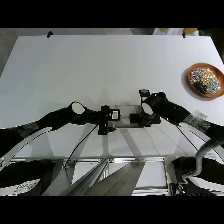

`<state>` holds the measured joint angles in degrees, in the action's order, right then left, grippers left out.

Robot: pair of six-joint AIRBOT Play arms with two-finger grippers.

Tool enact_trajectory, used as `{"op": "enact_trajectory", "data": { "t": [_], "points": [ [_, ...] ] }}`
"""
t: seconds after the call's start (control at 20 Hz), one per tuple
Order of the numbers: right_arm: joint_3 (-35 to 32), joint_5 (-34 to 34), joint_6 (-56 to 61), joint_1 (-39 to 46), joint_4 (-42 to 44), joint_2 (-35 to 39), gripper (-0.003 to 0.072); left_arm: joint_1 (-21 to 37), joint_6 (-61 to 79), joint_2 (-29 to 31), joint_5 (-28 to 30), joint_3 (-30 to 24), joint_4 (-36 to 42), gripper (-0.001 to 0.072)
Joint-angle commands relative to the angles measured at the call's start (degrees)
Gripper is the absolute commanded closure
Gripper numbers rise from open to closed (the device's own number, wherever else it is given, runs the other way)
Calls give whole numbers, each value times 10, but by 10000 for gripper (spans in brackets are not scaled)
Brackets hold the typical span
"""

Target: Fold the box and place the chain.

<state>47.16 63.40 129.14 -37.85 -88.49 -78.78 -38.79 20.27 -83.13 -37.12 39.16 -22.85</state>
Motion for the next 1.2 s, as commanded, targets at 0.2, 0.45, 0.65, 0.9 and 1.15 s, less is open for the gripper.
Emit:
{"op": "enact_trajectory", "data": {
  "t": [0.2,0.45,0.65,0.9,1.15],
  "points": [
    [0,-18,-3,0,-33,27,507,0,1,1,0,0,-1,503],
    [0,-44,-2,0,-27,29,398,0,1,1,0,0,-1,503],
    [-17,-47,1,0,-20,29,405,0,1,0,0,0,-1,503],
    [-30,-57,0,0,-11,30,670,0,1,0,0,0,-1,503],
    [-30,-53,-55,0,-24,43,431,0,1,1,0,0,-1,503]
  ]
}}
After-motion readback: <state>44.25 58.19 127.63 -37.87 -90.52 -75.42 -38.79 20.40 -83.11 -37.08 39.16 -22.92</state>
